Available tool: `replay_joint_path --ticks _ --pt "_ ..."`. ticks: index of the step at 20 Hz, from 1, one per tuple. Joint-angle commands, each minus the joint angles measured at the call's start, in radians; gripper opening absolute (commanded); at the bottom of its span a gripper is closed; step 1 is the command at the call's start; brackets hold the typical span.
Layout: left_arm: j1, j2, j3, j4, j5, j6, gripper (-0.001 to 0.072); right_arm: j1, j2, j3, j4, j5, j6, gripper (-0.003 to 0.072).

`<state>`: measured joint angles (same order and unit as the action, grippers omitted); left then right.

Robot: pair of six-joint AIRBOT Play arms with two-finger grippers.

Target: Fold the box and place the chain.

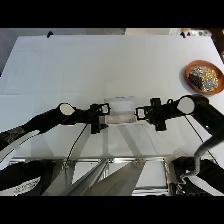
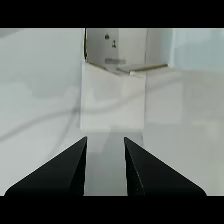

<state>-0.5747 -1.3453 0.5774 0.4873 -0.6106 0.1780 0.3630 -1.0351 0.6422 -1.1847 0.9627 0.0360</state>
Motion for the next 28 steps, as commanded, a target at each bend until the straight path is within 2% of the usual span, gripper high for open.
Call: replay_joint_path --ticks 1,3,7,11,13,21,22,24,25,28 --pt "0.000 0.000 0.000 0.000 0.001 0.000 0.0011 -0.005 -0.077 -0.021 0.146 -0.076 -0.216 0.0260" --pt "0.000 0.000 0.000 0.000 0.001 0.000 0.0011 -0.005 -0.102 -0.021 0.209 -0.120 -0.233 0.0260" --pt "0.000 0.000 0.000 0.000 -0.004 0.000 0.0011 -0.005 -0.148 -0.021 0.266 -0.119 -0.274 0.0259" --pt "0.000 0.000 0.000 0.000 -0.007 0.000 0.0011 -0.005 -0.168 -0.021 0.339 -0.175 -0.274 0.0256" --pt "0.000 0.000 0.000 0.000 -0.007 0.000 0.0011 -0.005 -0.168 -0.021 0.376 -0.177 -0.274 0.0219" --pt "0.000 0.000 0.000 0.000 -0.007 0.000 0.0011 0.006 -0.207 -0.022 0.467 -0.166 -0.274 0.0220" --pt "0.000 0.000 0.000 0.000 -0.007 0.000 0.0011 0.013 -0.217 -0.022 0.467 -0.166 -0.273 0.0233" --pt "0.000 0.000 0.000 0.000 -0.007 0.000 0.0011 0.016 -0.227 -0.023 0.467 -0.156 -0.273 0.0383" --pt "0.000 0.000 0.000 0.000 -0.007 0.000 0.0011 0.016 -0.227 -0.023 0.465 -0.151 -0.272 0.0413" --pt "0.000 0.000 0.000 0.000 -0.007 0.000 0.0011 0.015 -0.227 -0.023 0.439 -0.125 -0.268 0.0413"
